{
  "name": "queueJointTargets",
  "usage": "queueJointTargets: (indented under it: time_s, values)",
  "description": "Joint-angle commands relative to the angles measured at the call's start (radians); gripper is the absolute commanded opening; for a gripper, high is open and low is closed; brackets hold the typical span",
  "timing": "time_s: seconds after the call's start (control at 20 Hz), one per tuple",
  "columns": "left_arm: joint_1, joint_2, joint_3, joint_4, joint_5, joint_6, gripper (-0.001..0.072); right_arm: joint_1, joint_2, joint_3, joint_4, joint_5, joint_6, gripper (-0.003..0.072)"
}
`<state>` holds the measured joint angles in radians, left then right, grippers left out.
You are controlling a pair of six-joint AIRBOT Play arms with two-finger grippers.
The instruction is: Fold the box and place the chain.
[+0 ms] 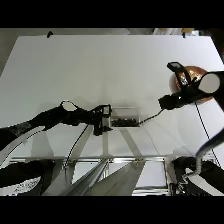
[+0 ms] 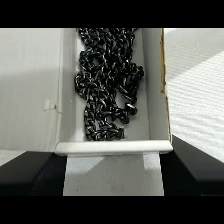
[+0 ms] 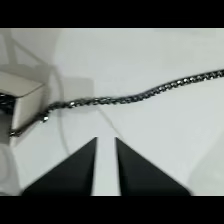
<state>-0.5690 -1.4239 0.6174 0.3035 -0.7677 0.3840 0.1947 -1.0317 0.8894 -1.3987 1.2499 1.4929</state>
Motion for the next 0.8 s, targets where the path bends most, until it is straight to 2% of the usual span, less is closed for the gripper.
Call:
queueJointTargets:
  time_s: [0.0,0.55,0.6,0.65,0.75]
  values:
    - [0.0,0.0,0.0,0.0,0.0,0.0,0.0311,-0.015,-0.045,-0.093,-0.007,-0.095,0.006,0.0323]
    - [0.0,0.0,0.0,0.0,0.0,0.0,0.0311,-0.015,-0.233,-0.117,-0.015,-0.183,0.132,0.0315]
    - [0.0,0.0,0.0,0.0,0.0,0.0,0.0311,-0.015,-0.249,-0.117,-0.014,-0.186,0.134,0.0304]
    - [0.0,0.0,0.0,0.0,0.0,0.0,0.0311,-0.015,-0.264,-0.117,-0.013,-0.192,0.135,0.0253]
    - [0.0,0.0,0.0,0.0,0.0,0.0,0.0311,-0.015,-0.275,-0.117,-0.014,-0.206,0.137,0.0251]
